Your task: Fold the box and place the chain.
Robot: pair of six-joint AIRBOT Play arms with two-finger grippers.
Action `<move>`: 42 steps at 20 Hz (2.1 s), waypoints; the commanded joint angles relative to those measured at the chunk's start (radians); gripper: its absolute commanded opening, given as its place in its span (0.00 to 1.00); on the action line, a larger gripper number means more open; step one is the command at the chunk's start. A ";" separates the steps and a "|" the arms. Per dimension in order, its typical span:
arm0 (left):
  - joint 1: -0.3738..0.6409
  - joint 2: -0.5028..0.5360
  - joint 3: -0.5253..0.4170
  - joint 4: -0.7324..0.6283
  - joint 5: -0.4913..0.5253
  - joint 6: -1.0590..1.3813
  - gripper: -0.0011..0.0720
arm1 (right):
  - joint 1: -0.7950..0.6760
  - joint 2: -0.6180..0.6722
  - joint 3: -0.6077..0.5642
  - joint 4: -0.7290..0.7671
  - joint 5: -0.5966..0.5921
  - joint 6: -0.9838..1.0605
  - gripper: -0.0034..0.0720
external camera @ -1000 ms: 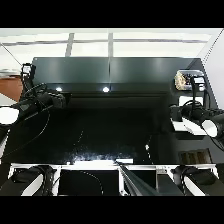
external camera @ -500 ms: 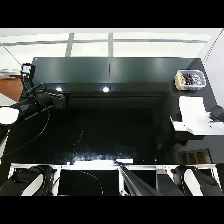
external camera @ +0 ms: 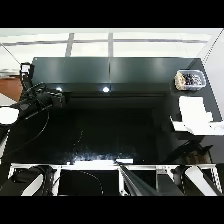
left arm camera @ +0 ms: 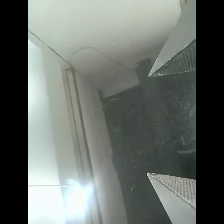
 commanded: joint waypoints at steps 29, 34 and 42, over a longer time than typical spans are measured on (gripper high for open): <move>0.001 -0.003 0.000 0.000 0.032 0.000 0.99 | -0.047 -0.611 0.528 0.638 0.646 -0.618 0.10; 0.001 -0.003 0.000 -0.001 0.025 0.000 0.98 | 0.070 -0.439 0.389 0.666 0.472 -0.477 0.10; 0.000 -0.003 0.000 0.000 0.021 0.000 0.98 | 0.431 -0.190 0.065 0.837 0.287 -0.408 0.10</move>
